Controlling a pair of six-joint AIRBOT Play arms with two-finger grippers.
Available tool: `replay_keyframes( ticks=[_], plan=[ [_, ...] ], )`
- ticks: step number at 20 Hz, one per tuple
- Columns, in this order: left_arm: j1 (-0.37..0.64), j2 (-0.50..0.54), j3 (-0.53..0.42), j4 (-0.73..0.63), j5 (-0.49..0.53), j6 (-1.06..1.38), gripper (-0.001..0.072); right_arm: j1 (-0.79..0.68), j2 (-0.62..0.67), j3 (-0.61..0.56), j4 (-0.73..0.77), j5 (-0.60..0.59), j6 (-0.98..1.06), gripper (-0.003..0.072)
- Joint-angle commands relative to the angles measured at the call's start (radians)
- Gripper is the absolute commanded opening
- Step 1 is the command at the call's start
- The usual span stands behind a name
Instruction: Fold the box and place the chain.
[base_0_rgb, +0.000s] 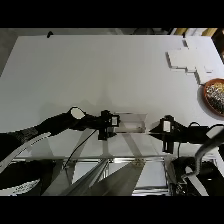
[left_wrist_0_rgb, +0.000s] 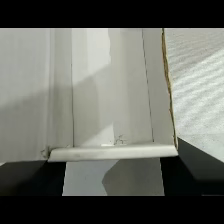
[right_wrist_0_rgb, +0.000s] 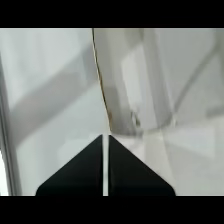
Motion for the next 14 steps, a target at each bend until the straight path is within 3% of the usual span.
replay_keyframes(
  ticks=[1,4,11,14],
  plan=[
    [0.001,0.0,0.0,0.0,0.0,0.001,0.0389,0.0,0.022,0.001,0.272,-0.071,-0.003,0.0018],
    [0.001,0.0,0.0,0.0,0.0,0.001,0.0389,0.0,-0.069,0.001,0.347,-0.187,-0.043,0.0018],
    [0.001,0.0,0.0,0.0,0.0,0.001,0.0389,0.0,-0.462,0.001,0.587,-0.463,-0.172,0.0018],
    [0.001,0.0,0.0,0.0,0.0,0.001,0.0389,0.0,-0.568,0.001,0.585,-0.518,-0.159,0.0018]
  ],
)
